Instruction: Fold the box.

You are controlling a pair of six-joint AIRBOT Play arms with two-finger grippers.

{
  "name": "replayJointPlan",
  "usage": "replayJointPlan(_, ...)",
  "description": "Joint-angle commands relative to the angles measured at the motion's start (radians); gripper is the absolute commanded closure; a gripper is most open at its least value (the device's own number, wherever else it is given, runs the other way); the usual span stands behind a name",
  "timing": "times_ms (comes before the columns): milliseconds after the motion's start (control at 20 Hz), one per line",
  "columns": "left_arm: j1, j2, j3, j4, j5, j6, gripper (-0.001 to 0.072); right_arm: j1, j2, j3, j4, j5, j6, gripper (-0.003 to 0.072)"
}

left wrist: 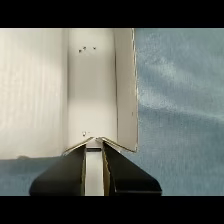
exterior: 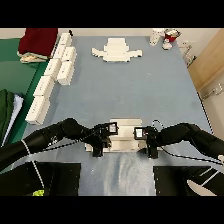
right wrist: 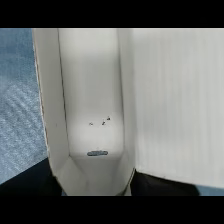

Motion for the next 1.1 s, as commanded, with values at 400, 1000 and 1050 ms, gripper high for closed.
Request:
replayJointPlan(400, -0.006, -0.001, 0.0, -0.055, -0.009, 0.006, 0.0207, 0.001, 0.001, 0.001, 0.0, 0.0, 0.0, 0.0186)
replayJointPlan(1000, -0.004, 0.118, 0.065, 0.364, -0.19, -0.673, 0.0697, 0.001, 0.001, 0.001, 0.0, 0.0, 0.0, 0.0186)
replayJointPlan(1050, -0.004, 0.153, 0.072, 0.412, -0.212, -0.78, 0.0697, 0.001, 0.001, 0.001, 0.0, 0.0, 0.0, 0.0186)
